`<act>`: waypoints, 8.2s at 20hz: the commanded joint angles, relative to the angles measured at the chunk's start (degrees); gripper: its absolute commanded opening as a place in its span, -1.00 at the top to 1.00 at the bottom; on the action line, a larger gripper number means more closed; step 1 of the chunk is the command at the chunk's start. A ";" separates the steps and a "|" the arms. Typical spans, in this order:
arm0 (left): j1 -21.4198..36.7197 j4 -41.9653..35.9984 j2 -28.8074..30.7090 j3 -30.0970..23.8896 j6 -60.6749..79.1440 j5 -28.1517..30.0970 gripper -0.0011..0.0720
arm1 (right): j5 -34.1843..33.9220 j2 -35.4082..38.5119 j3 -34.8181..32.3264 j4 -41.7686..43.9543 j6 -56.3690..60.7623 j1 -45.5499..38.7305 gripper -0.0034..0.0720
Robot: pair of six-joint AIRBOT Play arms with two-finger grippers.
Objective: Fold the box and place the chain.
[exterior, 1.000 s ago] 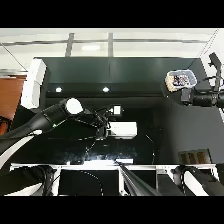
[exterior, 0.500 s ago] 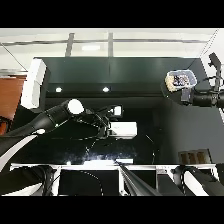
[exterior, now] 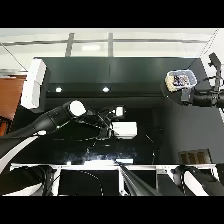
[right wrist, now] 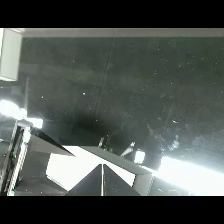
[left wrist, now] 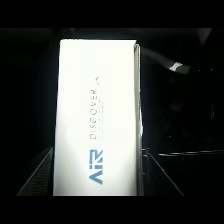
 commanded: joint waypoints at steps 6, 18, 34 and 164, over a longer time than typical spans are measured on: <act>-1.03 0.13 -0.04 -0.07 -1.07 3.34 -0.95 | 0.02 0.02 0.04 0.00 0.00 0.00 0.88; -1.05 0.11 -0.76 -0.31 -3.23 2.95 -0.95 | 0.00 0.02 0.04 0.02 0.00 0.00 0.88; -1.60 0.13 -0.96 -0.24 -3.63 2.97 -0.95 | 0.00 0.02 0.04 0.02 0.00 0.00 0.88; 29.40 39.21 52.19 -20.57 -82.88 1.11 0.89 | -39.54 11.10 -19.71 -35.56 22.49 17.14 0.88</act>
